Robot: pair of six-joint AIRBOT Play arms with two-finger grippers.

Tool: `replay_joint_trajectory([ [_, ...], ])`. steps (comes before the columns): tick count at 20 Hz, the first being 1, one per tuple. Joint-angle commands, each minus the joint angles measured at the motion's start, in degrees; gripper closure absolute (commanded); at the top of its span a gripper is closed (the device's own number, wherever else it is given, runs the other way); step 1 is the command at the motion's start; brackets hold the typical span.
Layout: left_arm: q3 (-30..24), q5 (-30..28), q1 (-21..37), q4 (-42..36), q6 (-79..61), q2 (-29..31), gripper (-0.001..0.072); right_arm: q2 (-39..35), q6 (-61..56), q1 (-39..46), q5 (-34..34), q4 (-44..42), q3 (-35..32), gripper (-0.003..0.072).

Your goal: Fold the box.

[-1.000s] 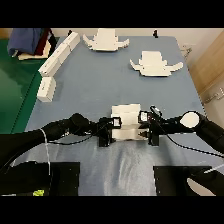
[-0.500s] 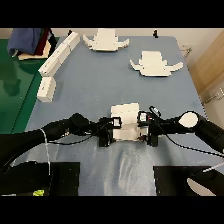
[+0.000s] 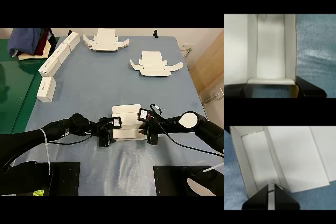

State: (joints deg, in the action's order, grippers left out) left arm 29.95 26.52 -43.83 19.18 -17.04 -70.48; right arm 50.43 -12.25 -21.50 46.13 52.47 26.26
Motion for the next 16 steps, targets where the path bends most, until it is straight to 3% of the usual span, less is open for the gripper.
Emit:
replay_joint_trajectory([
  [1,0.00,0.00,-0.02,0.11,-0.04,0.00,0.0194,-0.83,-11.43,-0.04,0.26,5.64,0.74,0.0618],
  [2,0.00,0.00,-0.02,0.11,-0.04,0.00,0.0193,-1.22,-16.46,-0.02,0.74,8.39,1.11,0.0682],
  [7,0.00,0.00,-0.02,0.11,-0.04,0.00,0.0194,-5.44,-33.88,-0.02,7.56,17.59,4.79,0.0682],
  [9,0.00,0.00,-0.02,0.11,-0.04,0.00,0.0194,-8.33,-46.60,0.09,10.51,27.36,8.00,0.0682],
  [12,0.00,0.00,-0.02,0.11,-0.04,0.00,0.0194,-10.58,-73.02,1.79,15.93,49.53,10.97,0.0682],
  [13,0.00,0.00,-0.02,0.11,-0.04,0.00,0.0193,-10.25,-78.84,3.72,17.62,52.19,10.75,0.0682],
  [16,0.00,0.00,-0.02,0.11,-0.04,0.00,0.0194,-5.05,-81.81,11.69,19.91,43.47,8.55,0.0682],
])
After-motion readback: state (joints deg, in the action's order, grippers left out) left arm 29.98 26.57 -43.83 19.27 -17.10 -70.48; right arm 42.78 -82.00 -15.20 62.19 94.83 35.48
